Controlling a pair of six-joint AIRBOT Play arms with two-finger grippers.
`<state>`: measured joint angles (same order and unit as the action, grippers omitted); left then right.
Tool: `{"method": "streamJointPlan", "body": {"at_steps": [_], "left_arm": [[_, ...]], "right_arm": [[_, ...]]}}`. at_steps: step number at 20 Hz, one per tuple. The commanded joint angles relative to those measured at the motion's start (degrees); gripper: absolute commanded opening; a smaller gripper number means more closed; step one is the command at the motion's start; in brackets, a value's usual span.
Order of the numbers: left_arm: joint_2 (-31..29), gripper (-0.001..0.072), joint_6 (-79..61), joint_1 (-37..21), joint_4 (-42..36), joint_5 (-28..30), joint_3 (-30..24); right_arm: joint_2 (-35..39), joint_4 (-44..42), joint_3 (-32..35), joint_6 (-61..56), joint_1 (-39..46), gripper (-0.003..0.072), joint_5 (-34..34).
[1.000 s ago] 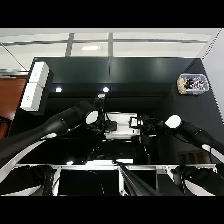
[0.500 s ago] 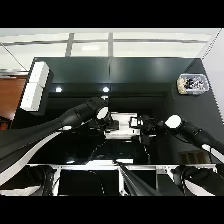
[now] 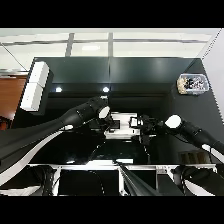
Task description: Fold the box and place the chain.
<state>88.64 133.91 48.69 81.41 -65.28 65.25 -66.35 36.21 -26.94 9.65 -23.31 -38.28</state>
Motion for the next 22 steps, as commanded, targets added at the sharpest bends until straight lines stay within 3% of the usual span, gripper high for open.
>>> {"method": "streamJointPlan", "body": {"at_steps": [1,3,6,7,8,9,16,17,18,19,22], "left_arm": [[0.0,0.0209,1.2,0.0,0.7,-0.4,0.6],[0.0,0.0025,1.2,0.0,1.1,-0.3,0.6],[0.0,0.0027,1.2,0.0,1.4,0.2,0.6],[0.0,0.0027,1.2,0.0,1.6,0.2,0.6],[0.0,0.0027,1.2,0.0,1.8,0.2,0.6],[0.0,0.0027,1.1,0.0,2.1,0.2,0.6],[0.0,0.0027,-1.5,0.0,2.3,0.0,0.6],[0.0,0.0027,-1.5,0.0,2.3,0.0,0.6],[0.0,0.0028,-1.6,0.0,2.3,0.0,0.6],[0.0,0.0028,-1.8,0.0,2.1,0.0,0.6],[0.0,0.0028,-1.9,0.0,2.1,0.0,0.6]], "right_arm": [[0.0,0.0,0.0,0.0,0.0,0.0191,0.0],[0.0,0.0,0.0,0.0,0.0,0.0191,0.0],[0.0,0.0,0.0,0.0,0.0,0.0198,0.0],[0.0,0.0,0.0,-1.3,0.0,0.0341,0.0],[0.0,0.0,0.0,-3.9,0.0,0.0577,0.0],[0.2,0.2,0.0,-4.9,0.0,0.069,0.0],[7.1,14.8,0.0,-13.2,0.1,0.0689,-5.5],[7.1,14.8,0.0,-13.1,0.1,0.0653,-5.4],[7.1,14.6,0.0,-13.2,0.1,0.0519,-5.4],[7.1,14.6,0.0,-13.2,0.1,0.0478,-5.4],[7.1,12.1,0.0,-13.1,0.1,0.0447,-4.8]]}}
